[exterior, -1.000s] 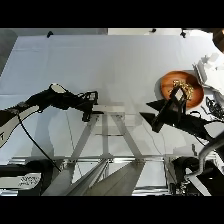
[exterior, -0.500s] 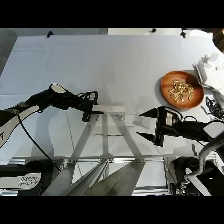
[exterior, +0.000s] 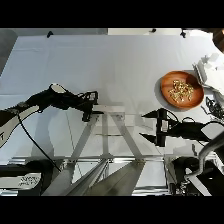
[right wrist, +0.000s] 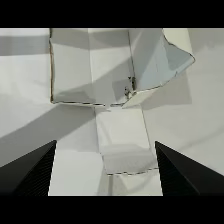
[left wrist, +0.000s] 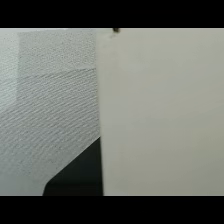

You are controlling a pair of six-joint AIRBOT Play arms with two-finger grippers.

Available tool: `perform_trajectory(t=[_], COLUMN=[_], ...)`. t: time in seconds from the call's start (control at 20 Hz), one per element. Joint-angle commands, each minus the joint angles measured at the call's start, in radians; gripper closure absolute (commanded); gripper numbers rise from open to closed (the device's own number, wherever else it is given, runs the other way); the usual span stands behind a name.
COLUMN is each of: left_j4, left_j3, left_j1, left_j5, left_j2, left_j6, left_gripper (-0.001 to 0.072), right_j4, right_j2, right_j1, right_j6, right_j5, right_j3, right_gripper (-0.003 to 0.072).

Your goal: Fold the box and place the chain.

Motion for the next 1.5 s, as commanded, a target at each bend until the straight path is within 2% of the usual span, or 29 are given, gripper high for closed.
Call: perform_trajectory(t=[0.0, 0.15, 0.25, 0.35, 0.6, 0.75, 0.95, 1.05, 1.2, 1.45], left_j4=[0.000, 0.000, 0.000, 0.000, 0.000, 0.000, 0.000, 0.000, 0.000, 0.000], left_j3=[0.001, 0.001, 0.001, 0.001, 0.001, 0.001, 0.001, 0.001, 0.001, 0.001], left_j1=[0.000, 0.000, 0.000, 0.000, 0.000, 0.000, 0.000, 0.000, 0.000, 0.000], left_j5=[0.000, 0.000, 0.000, 0.000, 0.000, 0.000, 0.000, 0.000, 0.000, 0.000], left_j2=[0.001, 0.001, 0.001, 0.001, 0.001, 0.001, 0.001, 0.001, 0.001, 0.001], left_j6=[0.000, 0.000, 0.000, 0.000, 0.000, 0.000, 0.000, 0.000, 0.000, 0.000], left_gripper=[0.0698, 0.0698, 0.0698, 0.0698, 0.0698, 0.0698, 0.0698, 0.0698, 0.0698, 0.0698], right_j4=[0.105, 0.264, 0.404, 0.435, 0.412, 0.420, 0.559, 0.577, 0.586, 0.701], right_j2=[-0.031, -0.109, -0.175, -0.254, -0.362, -0.397, -0.481, -0.504, -0.513, -0.514], right_j1=[0.001, 0.001, 0.001, 0.001, 0.024, 0.112, 0.127, 0.147, 0.210, 0.276], right_j6=[-0.119, -0.421, -0.511, -0.564, -0.575, -0.567, -0.568, -0.575, -0.574, -0.573], right_j5=[-0.114, -0.086, -0.081, -0.075, -0.089, -0.168, -0.207, -0.226, -0.281, -0.367], right_j3=[-0.065, -0.093, -0.093, -0.093, -0.093, -0.093, -0.092, -0.092, -0.090, -0.090], right_gripper=[-0.0014, -0.0014, -0.0014, -0.0014, -0.0014, -0.0014, -0.0014, -0.0015, -0.0015, -0.0015])
